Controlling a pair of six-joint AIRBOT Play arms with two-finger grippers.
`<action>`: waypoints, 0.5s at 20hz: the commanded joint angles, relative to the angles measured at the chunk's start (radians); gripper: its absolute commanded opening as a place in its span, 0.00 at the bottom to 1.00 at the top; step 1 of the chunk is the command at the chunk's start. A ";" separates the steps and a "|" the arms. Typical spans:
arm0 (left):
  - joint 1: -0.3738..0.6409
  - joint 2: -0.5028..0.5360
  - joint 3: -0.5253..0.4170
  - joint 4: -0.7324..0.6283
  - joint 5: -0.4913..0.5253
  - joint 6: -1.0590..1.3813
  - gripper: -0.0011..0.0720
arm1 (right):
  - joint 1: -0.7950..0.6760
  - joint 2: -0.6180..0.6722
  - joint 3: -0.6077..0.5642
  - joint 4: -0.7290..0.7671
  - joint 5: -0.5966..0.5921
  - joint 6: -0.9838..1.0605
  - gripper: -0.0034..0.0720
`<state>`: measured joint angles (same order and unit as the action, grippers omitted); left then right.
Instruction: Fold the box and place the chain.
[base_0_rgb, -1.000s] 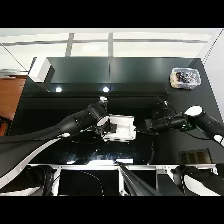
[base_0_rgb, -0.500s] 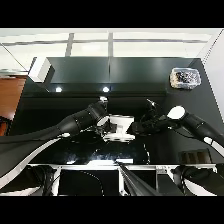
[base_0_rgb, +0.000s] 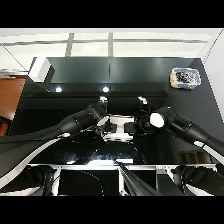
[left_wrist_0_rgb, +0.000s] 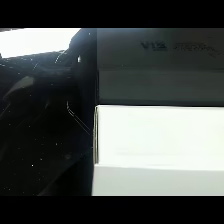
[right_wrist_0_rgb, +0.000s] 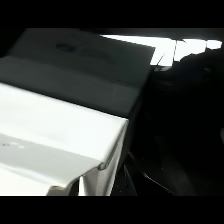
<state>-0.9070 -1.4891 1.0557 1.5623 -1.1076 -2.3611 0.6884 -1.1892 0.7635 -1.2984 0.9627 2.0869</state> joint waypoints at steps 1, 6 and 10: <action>0.000 -0.003 0.000 0.000 0.000 0.000 0.06 | 0.064 -0.031 0.049 -0.116 0.051 0.187 0.38; 0.000 -0.003 0.000 0.000 0.003 0.000 0.06 | 0.112 -0.098 0.095 -0.198 0.116 0.278 0.36; 0.000 -0.003 0.000 0.000 0.003 0.000 0.06 | 0.111 -0.129 0.095 -0.195 0.121 0.325 0.36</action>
